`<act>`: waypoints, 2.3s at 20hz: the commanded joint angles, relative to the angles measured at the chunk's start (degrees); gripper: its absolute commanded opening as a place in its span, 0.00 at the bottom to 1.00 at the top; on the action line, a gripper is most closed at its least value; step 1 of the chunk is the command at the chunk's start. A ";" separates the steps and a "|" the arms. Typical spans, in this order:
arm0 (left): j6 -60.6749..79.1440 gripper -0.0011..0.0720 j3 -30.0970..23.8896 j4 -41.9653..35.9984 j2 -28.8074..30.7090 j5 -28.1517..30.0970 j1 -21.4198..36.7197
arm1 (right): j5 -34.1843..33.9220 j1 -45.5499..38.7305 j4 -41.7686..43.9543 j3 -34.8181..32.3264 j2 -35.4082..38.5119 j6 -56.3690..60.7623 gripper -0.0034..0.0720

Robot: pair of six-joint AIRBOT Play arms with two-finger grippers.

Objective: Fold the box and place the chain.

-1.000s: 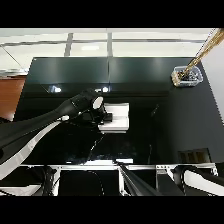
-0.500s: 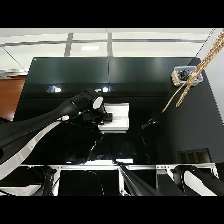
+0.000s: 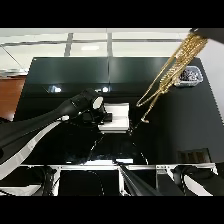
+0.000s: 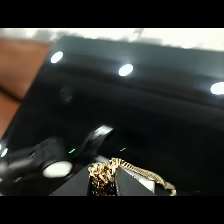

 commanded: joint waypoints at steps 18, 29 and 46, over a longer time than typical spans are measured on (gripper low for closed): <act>0.00 0.06 0.00 0.00 0.02 0.02 0.02 | -9.44 17.09 0.79 -6.84 -4.02 1.81 0.07; 0.00 0.06 0.00 0.00 0.02 -0.15 0.02 | -24.94 19.47 -0.11 -43.32 -4.02 1.92 0.07; 0.00 0.06 0.00 0.02 0.02 -0.07 0.02 | -25.31 6.64 -9.68 -63.19 1.29 -24.00 0.74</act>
